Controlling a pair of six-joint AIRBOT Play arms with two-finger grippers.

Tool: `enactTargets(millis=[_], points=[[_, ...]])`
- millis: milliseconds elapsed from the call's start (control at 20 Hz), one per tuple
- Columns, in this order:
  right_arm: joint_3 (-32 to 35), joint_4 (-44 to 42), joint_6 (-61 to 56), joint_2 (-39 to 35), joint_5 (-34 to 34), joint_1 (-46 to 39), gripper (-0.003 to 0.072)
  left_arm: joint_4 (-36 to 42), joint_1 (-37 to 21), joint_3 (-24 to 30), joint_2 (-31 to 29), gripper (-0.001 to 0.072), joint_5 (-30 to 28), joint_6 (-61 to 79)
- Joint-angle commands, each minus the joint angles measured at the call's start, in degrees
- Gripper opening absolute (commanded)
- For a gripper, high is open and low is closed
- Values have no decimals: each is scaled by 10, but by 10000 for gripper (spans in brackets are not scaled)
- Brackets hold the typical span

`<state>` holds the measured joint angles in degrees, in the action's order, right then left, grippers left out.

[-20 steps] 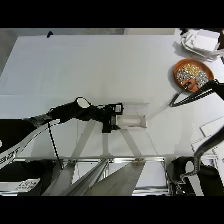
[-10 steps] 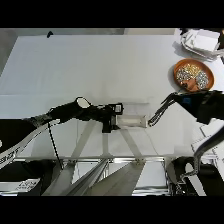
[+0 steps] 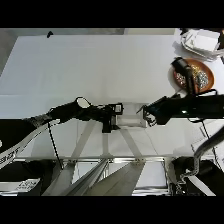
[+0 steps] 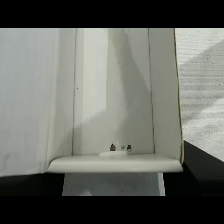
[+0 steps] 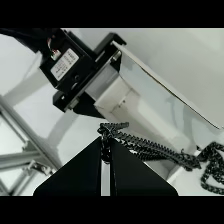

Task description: Fold the box and place the chain.

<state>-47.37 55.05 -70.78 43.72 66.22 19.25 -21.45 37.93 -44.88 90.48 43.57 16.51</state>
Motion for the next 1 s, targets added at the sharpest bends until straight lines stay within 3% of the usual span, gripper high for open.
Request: enactTargets(millis=[0, 450, 950], points=[[2, 50, -26, 66, -40, 61, 16, 0, 0, 0, 0, 364, 0, 0], [7, 83, -44, 218, -91, 110, 16, 0, 0, 0, 0, 364, 0, 0], [7, 78, -45, 278, -96, 110, 17, 0, 0, 0, 0, 364, 0, 0]])
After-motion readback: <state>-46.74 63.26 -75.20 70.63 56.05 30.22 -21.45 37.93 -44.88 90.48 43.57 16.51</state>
